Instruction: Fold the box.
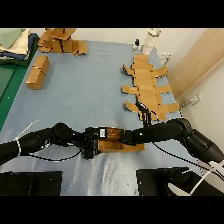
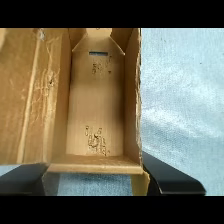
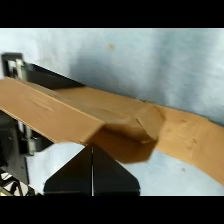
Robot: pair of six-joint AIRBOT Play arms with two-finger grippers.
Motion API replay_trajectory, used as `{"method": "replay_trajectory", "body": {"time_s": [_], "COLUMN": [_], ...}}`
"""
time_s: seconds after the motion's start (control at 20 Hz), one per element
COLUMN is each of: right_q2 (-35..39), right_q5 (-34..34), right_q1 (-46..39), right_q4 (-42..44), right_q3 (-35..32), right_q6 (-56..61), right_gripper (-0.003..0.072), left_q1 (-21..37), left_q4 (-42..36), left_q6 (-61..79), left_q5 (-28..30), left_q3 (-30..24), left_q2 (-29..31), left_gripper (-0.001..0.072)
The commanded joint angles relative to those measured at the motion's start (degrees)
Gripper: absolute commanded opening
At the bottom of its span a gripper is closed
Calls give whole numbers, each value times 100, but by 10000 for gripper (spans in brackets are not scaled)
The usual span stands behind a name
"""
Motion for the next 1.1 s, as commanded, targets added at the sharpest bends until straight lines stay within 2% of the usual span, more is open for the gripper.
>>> {"method": "replay_trajectory", "body": {"time_s": [0.0, 0.2, 0.55, 1.05], "right_q2": [-407, -1517, -3108, -2793], "right_q5": [341, 140, 133, 116], "right_q1": [-76, -461, -529, -531], "right_q4": [577, 824, 732, 492], "right_q3": [317, 1143, 1174, 1176], "right_q6": [-544, -1132, -1665, -2081], "right_gripper": [3, 3, 3, 2], "left_q1": [0, 0, 0, 0], "left_q4": [2, 0, 0, 0], "left_q6": [0, 0, 0, 0], "left_q5": [2, -4, 0, 0], "left_q3": [2, 4, 2, 2], "left_q2": [-2, -2, -2, -2], "left_gripper": [512, 512, 512, 511]}}
